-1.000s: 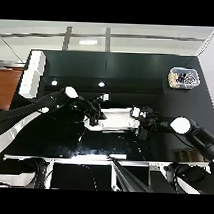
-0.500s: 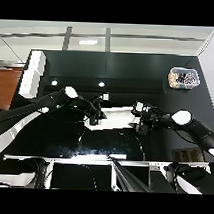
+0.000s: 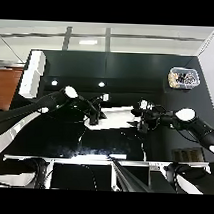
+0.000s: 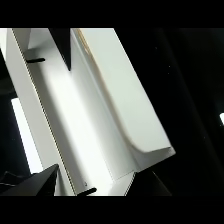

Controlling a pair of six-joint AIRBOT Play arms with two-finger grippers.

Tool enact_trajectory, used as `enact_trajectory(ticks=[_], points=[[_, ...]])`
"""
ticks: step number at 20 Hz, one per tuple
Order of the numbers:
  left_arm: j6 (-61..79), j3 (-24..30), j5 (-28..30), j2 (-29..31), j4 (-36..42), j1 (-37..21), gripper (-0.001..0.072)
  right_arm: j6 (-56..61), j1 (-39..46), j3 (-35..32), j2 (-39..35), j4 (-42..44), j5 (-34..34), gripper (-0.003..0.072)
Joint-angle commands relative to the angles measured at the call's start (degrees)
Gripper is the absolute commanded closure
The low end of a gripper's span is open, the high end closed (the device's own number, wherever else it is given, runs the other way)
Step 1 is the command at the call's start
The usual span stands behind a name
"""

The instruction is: Fold the box and place the chain.

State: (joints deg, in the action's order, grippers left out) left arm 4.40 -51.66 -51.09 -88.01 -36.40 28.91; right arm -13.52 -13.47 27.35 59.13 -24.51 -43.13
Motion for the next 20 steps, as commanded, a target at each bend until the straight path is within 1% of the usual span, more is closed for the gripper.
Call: enact_trajectory(ticks=[1, 4, 6, 10, 14, 20], points=[[0.6, -0.3, 0.3, 1.5, -2.5, 0.4, 0.0686, -0.7, 0.1, 0.0, 0.1, 0.5, -1.5, 0.0048], [0.6, -0.3, 0.6, 1.9, -3.7, 0.4, 0.0684, -0.7, 0.1, -0.9, 0.5, 0.5, -2.4, 0.0048], [0.6, -0.3, 0.6, 1.9, -3.6, 0.4, 0.0684, -0.8, -1.5, -1.2, 1.8, 0.7, -2.1, 0.0048], [0.6, -0.3, 1.2, 1.9, -3.6, 0.4, 0.0684, -4.7, -7.4, -1.2, 5.6, -0.2, 3.1, 0.0047], [0.6, -0.3, 1.1, 1.9, -3.6, 0.4, 0.0684, -5.1, -7.3, -1.2, 7.2, -3.7, 3.2, 0.0048], [0.1, -0.3, 0.9, 1.9, -3.6, 0.4, 0.0683, -2.9, -7.2, -1.2, 7.2, -4.7, 3.7, 0.0048]])
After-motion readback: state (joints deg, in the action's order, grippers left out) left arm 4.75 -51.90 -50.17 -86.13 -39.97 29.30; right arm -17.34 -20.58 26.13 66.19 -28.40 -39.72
